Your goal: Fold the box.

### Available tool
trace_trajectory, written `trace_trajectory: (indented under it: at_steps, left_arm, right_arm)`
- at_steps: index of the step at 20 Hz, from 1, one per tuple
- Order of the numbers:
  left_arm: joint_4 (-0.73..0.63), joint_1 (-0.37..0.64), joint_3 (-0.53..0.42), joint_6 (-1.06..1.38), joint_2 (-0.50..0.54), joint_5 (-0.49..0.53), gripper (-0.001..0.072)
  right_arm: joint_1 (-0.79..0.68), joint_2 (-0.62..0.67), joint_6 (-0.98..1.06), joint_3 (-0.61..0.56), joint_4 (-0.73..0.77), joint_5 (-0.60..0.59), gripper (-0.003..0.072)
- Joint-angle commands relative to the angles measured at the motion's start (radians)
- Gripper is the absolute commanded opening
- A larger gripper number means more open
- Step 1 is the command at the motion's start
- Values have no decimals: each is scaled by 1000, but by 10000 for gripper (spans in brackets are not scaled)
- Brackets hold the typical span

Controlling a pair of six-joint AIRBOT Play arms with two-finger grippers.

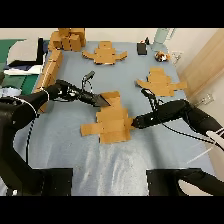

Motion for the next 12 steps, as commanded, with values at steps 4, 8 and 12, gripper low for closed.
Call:
trace_trajectory:
  at_steps: [4,8,12]
  left_arm:
    - [95,0,9,1,-2,-49,263]
    - [124,-4,9,2,-2,-68,146]
    - [134,-19,11,3,-2,-68,146]
  right_arm:
    - [1,-27,0,0,0,-5,3]
    - [1,-27,0,0,0,-5,3]
    - [1,-27,0,0,1,-5,3]
